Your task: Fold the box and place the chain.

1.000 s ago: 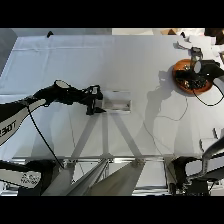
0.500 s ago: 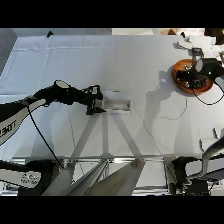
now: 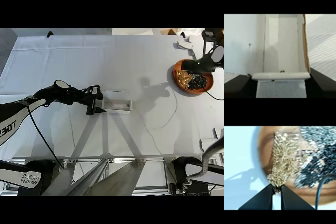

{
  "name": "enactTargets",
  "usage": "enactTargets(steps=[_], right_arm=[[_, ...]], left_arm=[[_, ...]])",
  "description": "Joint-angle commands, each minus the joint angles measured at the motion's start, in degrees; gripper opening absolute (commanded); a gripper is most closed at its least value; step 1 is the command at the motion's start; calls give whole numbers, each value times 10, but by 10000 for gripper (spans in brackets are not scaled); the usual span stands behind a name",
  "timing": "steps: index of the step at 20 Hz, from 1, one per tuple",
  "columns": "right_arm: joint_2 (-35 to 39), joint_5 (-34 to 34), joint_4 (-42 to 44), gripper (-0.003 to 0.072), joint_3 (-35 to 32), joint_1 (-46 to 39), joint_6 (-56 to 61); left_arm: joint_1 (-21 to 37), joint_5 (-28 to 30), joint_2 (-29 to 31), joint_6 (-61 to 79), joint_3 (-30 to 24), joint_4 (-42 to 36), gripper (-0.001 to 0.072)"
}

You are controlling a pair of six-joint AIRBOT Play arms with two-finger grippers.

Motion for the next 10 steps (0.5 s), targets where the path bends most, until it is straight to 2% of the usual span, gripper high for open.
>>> enactTargets(steps=[1, 7, 10], right_arm=[[66, 26, 14, 7, -37, 55, -8], [160, 44, -4, 6, -158, 160, -11], [187, 58, -7, 6, -192, 211, -10]], left_arm=[[0, 0, 0, 0, 0, 0, 318], [0, 0, 0, 0, 0, 0, 318], [0, 0, 0, 0, 0, 0, 318]])
